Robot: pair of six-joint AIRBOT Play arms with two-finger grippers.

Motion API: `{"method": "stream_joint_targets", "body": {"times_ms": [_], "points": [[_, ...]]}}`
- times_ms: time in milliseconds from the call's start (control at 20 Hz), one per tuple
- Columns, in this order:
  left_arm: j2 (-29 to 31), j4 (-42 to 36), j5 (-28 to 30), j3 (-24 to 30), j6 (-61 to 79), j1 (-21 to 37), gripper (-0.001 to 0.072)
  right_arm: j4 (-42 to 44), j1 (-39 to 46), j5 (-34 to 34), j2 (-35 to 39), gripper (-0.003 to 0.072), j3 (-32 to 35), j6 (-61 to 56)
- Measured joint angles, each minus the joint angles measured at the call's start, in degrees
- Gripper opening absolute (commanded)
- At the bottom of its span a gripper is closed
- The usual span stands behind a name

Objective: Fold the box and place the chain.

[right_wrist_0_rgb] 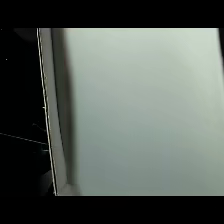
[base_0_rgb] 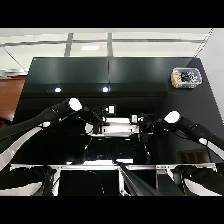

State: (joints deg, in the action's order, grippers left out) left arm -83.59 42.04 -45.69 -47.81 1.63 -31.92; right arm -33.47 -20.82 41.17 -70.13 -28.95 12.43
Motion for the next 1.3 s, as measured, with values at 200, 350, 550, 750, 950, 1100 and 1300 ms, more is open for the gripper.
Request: {"method": "stream_joint_targets", "body": {"times_ms": [200, 350, 550, 750, 950, 1100, 1300], "points": [[0.61, -1.27, -0.02, 0.02, -1.09, 0.33, 0.0585, -0.17, 0.00, 0.24, 0.00, 0.0306, 0.00, 0.02], [3.69, 1.49, -0.44, 0.02, -5.01, 1.79, 0.0720, -0.26, 0.00, 0.28, 0.00, 0.0305, 0.00, 0.15], [10.78, 10.25, -5.03, 0.02, -17.53, 4.90, 0.0676, 0.04, 0.00, -0.15, 0.00, 0.0305, 0.00, 0.04], [15.28, 15.45, -15.91, 0.13, -33.62, 7.04, 0.0024, 0.61, 0.00, -2.32, -0.04, 0.0305, 0.04, -0.26], [16.35, 7.72, -23.69, 2.40, -36.96, 4.83, 0.0024, 0.68, 0.00, -2.73, -0.04, 0.0305, 0.04, -0.17], [16.59, 1.29, -17.42, 3.76, -34.73, 2.03, 0.0026, 0.68, 0.00, -2.47, -0.04, 0.0305, 0.04, -0.02], [16.55, -4.83, 2.80, 4.42, -33.46, 0.74, 0.0025, 0.61, 0.00, -1.90, -0.04, 0.0305, 0.02, 0.02]]}}
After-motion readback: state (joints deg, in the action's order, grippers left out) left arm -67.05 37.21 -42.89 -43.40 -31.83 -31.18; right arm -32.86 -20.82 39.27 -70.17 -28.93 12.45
